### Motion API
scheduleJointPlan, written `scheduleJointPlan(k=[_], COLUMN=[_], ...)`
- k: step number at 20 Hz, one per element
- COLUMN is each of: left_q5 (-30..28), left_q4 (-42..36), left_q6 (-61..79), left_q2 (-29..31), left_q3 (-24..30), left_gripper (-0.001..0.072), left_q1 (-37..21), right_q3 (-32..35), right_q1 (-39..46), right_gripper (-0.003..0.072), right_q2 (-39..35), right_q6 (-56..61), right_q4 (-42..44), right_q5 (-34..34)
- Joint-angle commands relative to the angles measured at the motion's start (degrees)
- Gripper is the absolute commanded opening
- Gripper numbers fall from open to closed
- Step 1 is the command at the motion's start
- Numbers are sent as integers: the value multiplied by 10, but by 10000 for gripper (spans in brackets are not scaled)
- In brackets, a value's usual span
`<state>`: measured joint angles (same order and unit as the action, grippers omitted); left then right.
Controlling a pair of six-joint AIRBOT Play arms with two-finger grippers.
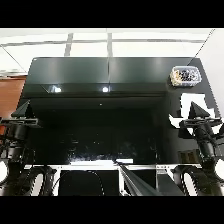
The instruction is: Fold the box and place the chain.
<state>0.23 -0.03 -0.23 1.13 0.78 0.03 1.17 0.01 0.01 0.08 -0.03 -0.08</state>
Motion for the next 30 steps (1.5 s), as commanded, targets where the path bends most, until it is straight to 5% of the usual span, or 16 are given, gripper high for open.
scheduleJointPlan(k=[1, 16, 19, 23, 26, 30], left_q5=[0, 0, 5, 97, 136, 139], left_q4=[0, -1, -11, -15, -127, -301], left_q6=[0, -2, -2, -47, -59, -8], left_q2=[0, 0, 0, -1, -3, -18], left_q3=[1, 0, -1, -1, -1, -41], left_gripper=[28, 29, 29, 29, 29, 27], left_q1=[0, 0, 0, 0, 0, -4], right_q3=[0, 0, 0, -4, -10, -60], right_q1=[0, 0, 0, 0, 0, 24], right_gripper=[8, 8, 7, 9, 8, 9], right_q2=[0, 0, 0, 0, 0, 17], right_q6=[0, 1, 1, 1, 1, 0], right_q4=[0, 1, 1, 72, 221, 218], right_q5=[0, 0, 66, 97, 23, -4])
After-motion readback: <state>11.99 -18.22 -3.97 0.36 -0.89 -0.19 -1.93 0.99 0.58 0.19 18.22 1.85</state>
